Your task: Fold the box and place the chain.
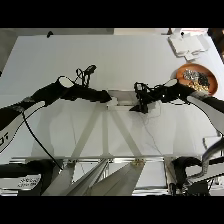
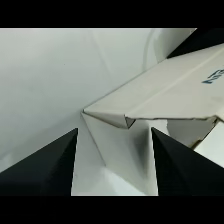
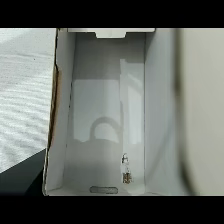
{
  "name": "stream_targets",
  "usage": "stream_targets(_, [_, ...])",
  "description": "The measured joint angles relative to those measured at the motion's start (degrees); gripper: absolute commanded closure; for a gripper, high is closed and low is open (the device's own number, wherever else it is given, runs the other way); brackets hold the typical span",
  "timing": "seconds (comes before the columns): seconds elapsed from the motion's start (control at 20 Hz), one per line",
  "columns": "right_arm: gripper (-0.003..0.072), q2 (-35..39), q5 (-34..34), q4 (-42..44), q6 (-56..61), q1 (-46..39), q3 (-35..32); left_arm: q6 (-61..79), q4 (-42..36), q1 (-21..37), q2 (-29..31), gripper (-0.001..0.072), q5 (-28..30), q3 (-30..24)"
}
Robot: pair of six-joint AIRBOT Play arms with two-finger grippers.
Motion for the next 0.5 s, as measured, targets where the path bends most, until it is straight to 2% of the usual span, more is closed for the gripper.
stream_targets(0.35, [0.0264,0.0,0.02,0.0,0.02,0.0,0.0,-4.5,3.39,-0.28,1.11,0.0219,-1.29,0.66])
stream_targets(0.5, [0.0264,0.0,0.04,0.0,0.04,0.0,0.0,-9.2,8.48,-1.68,1.2,0.0246,-2.29,2.75])
